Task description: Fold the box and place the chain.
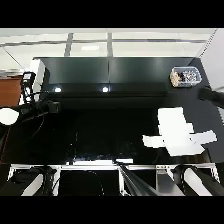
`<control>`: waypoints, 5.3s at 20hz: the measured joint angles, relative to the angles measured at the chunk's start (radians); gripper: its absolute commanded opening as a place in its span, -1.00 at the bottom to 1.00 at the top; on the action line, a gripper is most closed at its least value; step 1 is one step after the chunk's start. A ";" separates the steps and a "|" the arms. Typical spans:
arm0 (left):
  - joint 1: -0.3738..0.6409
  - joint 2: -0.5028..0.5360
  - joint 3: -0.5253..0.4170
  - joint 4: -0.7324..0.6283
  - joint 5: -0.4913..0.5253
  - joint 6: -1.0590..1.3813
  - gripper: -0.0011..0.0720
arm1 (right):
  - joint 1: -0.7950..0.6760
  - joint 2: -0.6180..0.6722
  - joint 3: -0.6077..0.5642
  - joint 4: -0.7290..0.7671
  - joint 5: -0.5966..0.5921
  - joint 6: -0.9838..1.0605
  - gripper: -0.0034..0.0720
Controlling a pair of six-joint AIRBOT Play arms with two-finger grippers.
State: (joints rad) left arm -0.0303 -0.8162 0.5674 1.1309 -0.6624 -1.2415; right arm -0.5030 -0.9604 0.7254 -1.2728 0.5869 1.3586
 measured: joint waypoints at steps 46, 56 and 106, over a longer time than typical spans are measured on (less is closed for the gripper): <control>-0.157 -0.401 0.213 -0.457 -0.163 0.170 0.95 | 0.740 0.214 -0.428 0.682 -0.042 -0.294 -0.86; -0.198 -0.863 0.533 -0.623 -0.626 0.454 0.65 | 0.770 0.215 -0.444 0.693 -0.065 -0.292 -0.86; -0.442 -0.761 0.447 -0.387 -0.265 1.287 -0.90 | 1.023 -0.071 -0.210 0.336 0.143 -1.151 0.93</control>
State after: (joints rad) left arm -0.4725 -1.5772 1.0142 0.7441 -0.9276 0.0452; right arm 0.5201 -1.0313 0.5152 -0.9363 0.7303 0.2081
